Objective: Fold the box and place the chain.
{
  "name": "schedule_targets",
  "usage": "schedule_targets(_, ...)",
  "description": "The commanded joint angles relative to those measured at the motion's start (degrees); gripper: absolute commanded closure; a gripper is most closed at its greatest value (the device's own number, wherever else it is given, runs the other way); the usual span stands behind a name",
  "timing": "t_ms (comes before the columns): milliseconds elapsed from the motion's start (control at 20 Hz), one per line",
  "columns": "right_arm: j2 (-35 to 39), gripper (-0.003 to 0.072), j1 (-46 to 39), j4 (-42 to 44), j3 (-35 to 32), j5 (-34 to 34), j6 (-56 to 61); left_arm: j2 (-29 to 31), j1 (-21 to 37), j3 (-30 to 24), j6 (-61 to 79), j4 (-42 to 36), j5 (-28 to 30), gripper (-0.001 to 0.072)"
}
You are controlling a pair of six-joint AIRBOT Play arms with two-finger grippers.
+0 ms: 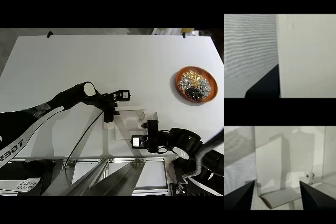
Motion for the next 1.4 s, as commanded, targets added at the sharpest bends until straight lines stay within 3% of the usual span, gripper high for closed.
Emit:
schedule_targets(0, 0.09, 0.0066, -0.61, -1.64, 0.74, -1.77, 0.02, -0.02, -0.02, 0.02, 0.02, -0.02, 0.00, 0.0698)
schedule_targets(350, 0.68, 0.0066, -10.75, 3.17, 5.90, 2.51, -1.01, -0.02, -0.02, 0.02, 0.02, 0.00, 0.00, 0.0698)
schedule_targets(500, 0.07, 0.0066, -14.32, 8.02, 6.05, 2.73, -8.26, -0.02, -0.02, 0.02, 0.02, -0.02, 0.00, 0.0698)
schedule_targets(950, -5.31, 0.0065, -29.38, 37.79, 6.08, 8.50, -41.88, -0.02, -0.02, 0.00, 0.02, 0.00, 0.00, 0.0698)
schedule_targets(1350, -7.17, 0.0065, -31.23, 39.10, 10.47, 10.56, -44.19, -0.02, -0.02, 0.02, 0.02, 0.00, 0.00, 0.0698)
